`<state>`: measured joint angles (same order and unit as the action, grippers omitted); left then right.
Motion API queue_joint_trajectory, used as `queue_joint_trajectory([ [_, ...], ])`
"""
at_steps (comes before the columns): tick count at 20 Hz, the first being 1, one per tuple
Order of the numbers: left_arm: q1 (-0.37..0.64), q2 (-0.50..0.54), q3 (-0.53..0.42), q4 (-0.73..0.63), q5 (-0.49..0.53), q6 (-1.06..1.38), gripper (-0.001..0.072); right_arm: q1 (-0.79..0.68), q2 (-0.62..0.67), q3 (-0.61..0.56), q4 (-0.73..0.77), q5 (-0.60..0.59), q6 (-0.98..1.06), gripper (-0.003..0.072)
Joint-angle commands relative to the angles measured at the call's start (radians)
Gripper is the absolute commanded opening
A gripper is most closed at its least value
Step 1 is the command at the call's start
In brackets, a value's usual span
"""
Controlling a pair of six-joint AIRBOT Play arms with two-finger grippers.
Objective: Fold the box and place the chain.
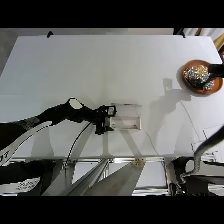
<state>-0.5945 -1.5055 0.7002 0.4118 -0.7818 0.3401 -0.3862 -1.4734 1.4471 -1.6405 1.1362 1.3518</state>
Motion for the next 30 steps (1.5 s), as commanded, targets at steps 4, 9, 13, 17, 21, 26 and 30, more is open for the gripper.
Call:
queue_joint_trajectory([
  [4, 0.000, 0.000, 0.000, 0.000, 0.000, 0.000, 0.0253, 0.000, 0.201, 0.001, 0.174, 0.152, -0.087, 0.0008],
  [9, 0.000, 0.000, 0.000, 0.000, 0.000, 0.000, 0.0253, 0.001, 0.307, 0.001, 0.310, 0.336, -0.109, 0.0008],
  [13, 0.000, 0.000, 0.000, 0.000, 0.000, 0.000, 0.0253, 0.001, 0.417, -0.002, 0.441, 0.366, -0.131, 0.0008],
  [17, 0.000, 0.000, 0.000, 0.000, 0.000, 0.000, 0.0253, 0.001, 0.542, -0.002, 0.491, 0.383, -0.130, 0.0008],
  [21, 0.000, 0.000, 0.000, 0.000, 0.000, 0.000, 0.0253, 0.097, 0.631, -0.005, 0.470, 0.396, -0.131, 0.0008],
  [26, 0.000, 0.000, 0.000, 0.000, 0.000, 0.000, 0.0253, 0.248, 0.623, -0.161, 0.357, 0.323, -0.130, 0.0009],
  [30, 0.000, 0.000, 0.000, 0.000, 0.000, 0.000, 0.0253, 0.248, 0.492, -0.367, 0.190, 0.142, -0.118, 0.0229],
])
